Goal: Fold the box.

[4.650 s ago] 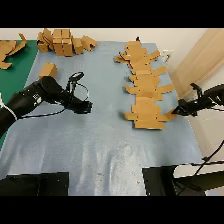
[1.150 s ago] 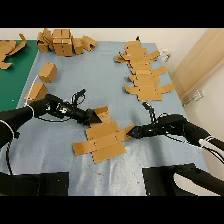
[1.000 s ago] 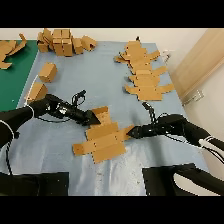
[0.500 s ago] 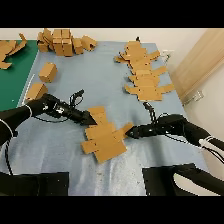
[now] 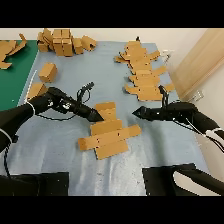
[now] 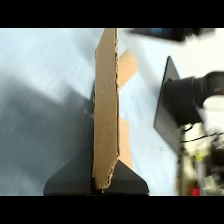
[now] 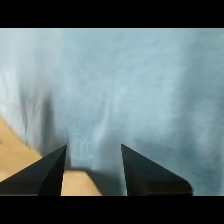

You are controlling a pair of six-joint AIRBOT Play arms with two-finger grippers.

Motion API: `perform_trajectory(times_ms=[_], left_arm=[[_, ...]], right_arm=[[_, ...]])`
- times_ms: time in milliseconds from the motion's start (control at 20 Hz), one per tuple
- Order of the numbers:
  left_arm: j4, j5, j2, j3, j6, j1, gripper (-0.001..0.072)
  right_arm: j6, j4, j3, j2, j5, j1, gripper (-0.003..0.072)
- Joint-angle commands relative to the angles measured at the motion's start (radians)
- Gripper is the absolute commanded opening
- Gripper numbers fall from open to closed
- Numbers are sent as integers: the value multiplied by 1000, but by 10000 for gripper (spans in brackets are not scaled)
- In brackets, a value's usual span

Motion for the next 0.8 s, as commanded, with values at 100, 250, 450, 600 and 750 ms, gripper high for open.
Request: perform_trajectory(times_ms=[100,250,450,600,750], left_arm=[[-126,-17,68,-11,302,-98,10],[-47,-57,45,-45,334,-93,10],[-12,-29,28,-99,408,-92,10],[3,8,29,-103,404,-92,10],[-44,101,49,-108,406,-92,9]], right_arm=[[109,-3,33,-1,65,-31,512],[122,-2,33,-1,65,-23,511],[123,-2,32,-1,84,17,508],[123,-2,32,-1,118,51,502],[122,-7,32,-1,124,51,502]])
